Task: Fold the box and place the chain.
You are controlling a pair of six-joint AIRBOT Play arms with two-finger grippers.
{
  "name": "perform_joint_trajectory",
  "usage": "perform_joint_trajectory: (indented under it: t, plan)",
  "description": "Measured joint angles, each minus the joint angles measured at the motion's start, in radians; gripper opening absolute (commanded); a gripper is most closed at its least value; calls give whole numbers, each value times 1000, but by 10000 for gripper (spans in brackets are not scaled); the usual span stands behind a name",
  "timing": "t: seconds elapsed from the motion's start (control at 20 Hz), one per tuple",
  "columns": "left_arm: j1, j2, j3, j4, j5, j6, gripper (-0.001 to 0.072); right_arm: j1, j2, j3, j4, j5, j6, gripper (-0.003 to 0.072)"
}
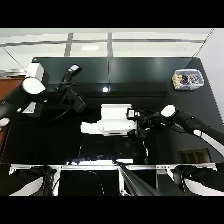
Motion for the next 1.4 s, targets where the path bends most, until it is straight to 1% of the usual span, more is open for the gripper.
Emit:
perform_joint_trajectory:
  t: [0.05,0.1,0.15,0.35,0.5,0.6,0.8,1.0,1.05,1.1,1.15,1.2,1.25,1.3,1.35,1.4]
  plan:
    - [7,40,-37,-31,-13,55,400,0,0,0,0,0,0,255]
    - [9,66,-75,-54,-12,116,626,0,0,0,0,0,0,255]
    - [4,87,-117,-82,-5,191,710,0,0,0,0,0,-1,256]
    - [-45,98,-259,-114,82,492,711,0,0,0,-1,0,-1,255]
    - [-96,60,-306,-104,177,637,711,0,0,0,-1,0,-1,256]
    - [-126,26,-312,-96,217,698,711,0,0,0,-2,0,-1,255]
    - [-151,-48,-275,-89,172,808,710,0,0,0,-2,0,-1,255]
    - [-156,-101,-252,-108,161,856,701,0,0,0,-2,0,-1,255]
    - [-156,-109,-249,-121,161,863,681,0,0,0,-2,0,-1,255]
    - [-156,-114,-248,-136,165,867,596,0,0,0,-2,0,-1,255]
    - [-157,-119,-246,-151,168,869,436,0,0,0,-2,0,-1,255]
    - [-157,-121,-245,-163,168,874,303,0,0,0,-2,0,-1,255]
    - [-157,-124,-245,-169,165,874,264,0,0,0,-2,0,-1,256]
    - [-157,-125,-244,-177,159,875,254,0,0,0,-2,0,-2,255]
    - [-157,-126,-243,-180,152,876,211,0,0,0,-3,0,-3,255]
    - [-157,-127,-243,-184,143,878,208,0,0,0,-3,0,-3,255]
